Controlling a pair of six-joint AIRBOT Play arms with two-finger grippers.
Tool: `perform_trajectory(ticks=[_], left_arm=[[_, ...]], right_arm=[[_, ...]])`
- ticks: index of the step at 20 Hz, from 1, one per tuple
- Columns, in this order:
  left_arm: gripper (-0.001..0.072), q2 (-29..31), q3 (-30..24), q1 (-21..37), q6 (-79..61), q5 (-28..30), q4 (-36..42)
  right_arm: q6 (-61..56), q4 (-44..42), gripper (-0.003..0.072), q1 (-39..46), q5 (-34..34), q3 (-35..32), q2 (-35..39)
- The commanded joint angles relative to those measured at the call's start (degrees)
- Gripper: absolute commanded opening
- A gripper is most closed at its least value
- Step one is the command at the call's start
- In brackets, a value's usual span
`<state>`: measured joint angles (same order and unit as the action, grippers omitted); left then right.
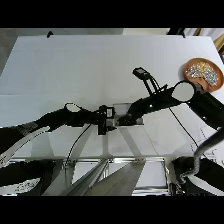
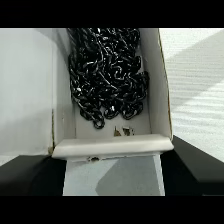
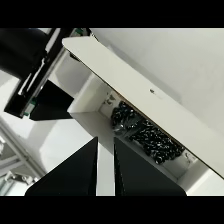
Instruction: Fold the box and place the chain.
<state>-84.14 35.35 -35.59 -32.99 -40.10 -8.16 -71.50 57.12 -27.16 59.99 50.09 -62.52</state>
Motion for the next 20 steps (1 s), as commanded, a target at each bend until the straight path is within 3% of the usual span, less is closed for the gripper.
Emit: perform_trajectory(ticks=[1,7,11,12,14,20], left_arm=[[0.0254,0.0,0.1,0.0,0.0,0.0,0.0],[0.0254,0.0,0.1,0.0,0.0,0.0,0.0],[0.0254,0.0,0.1,0.0,0.0,0.0,0.0],[0.0254,0.0,0.1,0.0,0.0,0.0,0.0],[0.0254,0.0,0.1,0.0,0.0,0.0,0.0],[0.0254,0.0,0.1,0.0,0.0,0.0,0.0]], right_arm=[[-0.1,2.6,0.0117,-1.4,0.6,0.0,-0.5],[0.1,3.1,0.0117,-1.7,1.4,1.4,0.7],[4.2,3.3,0.0118,4.0,9.1,8.7,1.1],[5.5,3.4,0.015,6.0,10.1,10.3,1.1],[7.8,4.4,0.0277,9.9,9.6,12.7,0.8],[17.1,8.7,0.0273,14.4,2.9,17.8,-7.2]])
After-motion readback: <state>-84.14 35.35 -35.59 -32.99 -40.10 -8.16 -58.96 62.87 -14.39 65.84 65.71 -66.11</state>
